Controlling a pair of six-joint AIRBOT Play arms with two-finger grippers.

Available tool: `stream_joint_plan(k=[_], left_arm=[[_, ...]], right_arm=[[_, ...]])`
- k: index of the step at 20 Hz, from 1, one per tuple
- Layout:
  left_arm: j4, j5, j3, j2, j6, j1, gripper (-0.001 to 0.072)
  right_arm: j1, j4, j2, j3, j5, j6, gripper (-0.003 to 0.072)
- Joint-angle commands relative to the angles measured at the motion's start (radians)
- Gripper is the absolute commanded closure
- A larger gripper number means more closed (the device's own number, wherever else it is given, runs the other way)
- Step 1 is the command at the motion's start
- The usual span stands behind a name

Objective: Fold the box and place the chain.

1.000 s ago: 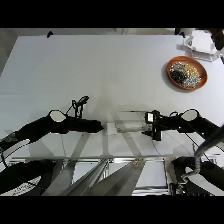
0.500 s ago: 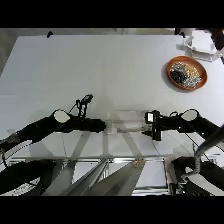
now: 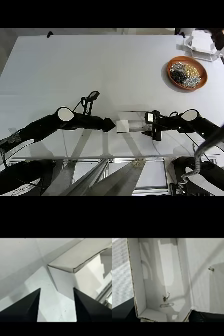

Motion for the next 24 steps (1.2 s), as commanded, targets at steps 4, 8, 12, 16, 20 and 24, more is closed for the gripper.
stream_joint_plan(k=[4, 8, 12, 16, 20, 24], left_arm=[[0.003, -0.004, 0.005, 0.002, 0.0, -0.027, 0.0241], [0.008, -0.004, 0.005, 0.015, 0.001, -0.023, 0.0258], [0.029, -0.015, 0.005, 0.05, 0.001, 0.01, 0.0295], [0.034, -0.061, 0.005, 0.037, 0.049, 0.011, 0.0315], [0.028, -0.048, 0.005, 0.027, 0.043, -0.027, 0.0266], [0.071, -0.008, 0.045, 0.019, -0.063, -0.061, 0.0269]], right_arm=[[0.0, 0.0, 0.001, 0.0, 0.0, 0.001, 0.0366], [0.0, 0.0, 0.001, 0.0, 0.0, 0.0, 0.0366], [0.0, 0.0, 0.001, 0.0, 0.0, 0.0, 0.0366], [0.0, 0.0, 0.001, 0.0, 0.0, 0.0, 0.0366], [0.0, 0.0, 0.001, 0.0, 0.0, 0.0, 0.0366], [0.0, 0.0, 0.001, 0.0, 0.0, 0.0, 0.0366]])
